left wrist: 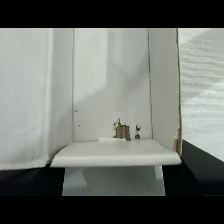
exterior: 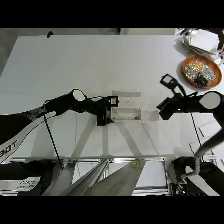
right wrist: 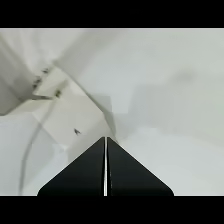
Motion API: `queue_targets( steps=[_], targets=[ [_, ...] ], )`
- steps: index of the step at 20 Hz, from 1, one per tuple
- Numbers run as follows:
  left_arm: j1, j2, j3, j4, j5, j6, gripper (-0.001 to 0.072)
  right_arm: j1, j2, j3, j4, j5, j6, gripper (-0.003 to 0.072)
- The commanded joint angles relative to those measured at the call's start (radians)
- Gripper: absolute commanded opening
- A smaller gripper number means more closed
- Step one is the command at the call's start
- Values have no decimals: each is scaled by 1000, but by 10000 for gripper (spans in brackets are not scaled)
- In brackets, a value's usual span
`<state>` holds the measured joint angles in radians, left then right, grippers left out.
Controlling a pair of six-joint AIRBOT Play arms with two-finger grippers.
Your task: Fold the box and place the chain.
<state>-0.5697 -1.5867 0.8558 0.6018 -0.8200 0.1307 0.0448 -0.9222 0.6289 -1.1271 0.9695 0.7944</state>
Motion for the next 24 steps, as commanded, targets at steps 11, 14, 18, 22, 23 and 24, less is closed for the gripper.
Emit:
queue_targets(
  steps=[11,14,18,22,23,24],
  targets=[
    [1,1,0,0,0,0,252,-90,-210,-68,212,-19,174,7],
    [1,1,0,0,0,0,252,-52,-270,-68,269,-60,148,7],
    [1,1,0,0,0,0,252,-17,-326,-68,269,-71,146,7],
    [1,1,0,0,0,0,252,-14,-327,-68,325,-33,100,8],
    [1,1,0,0,0,0,252,-8,-327,-68,337,-31,94,8],
    [1,1,0,0,0,0,252,0,-326,-68,328,-42,95,8]
  ],
)
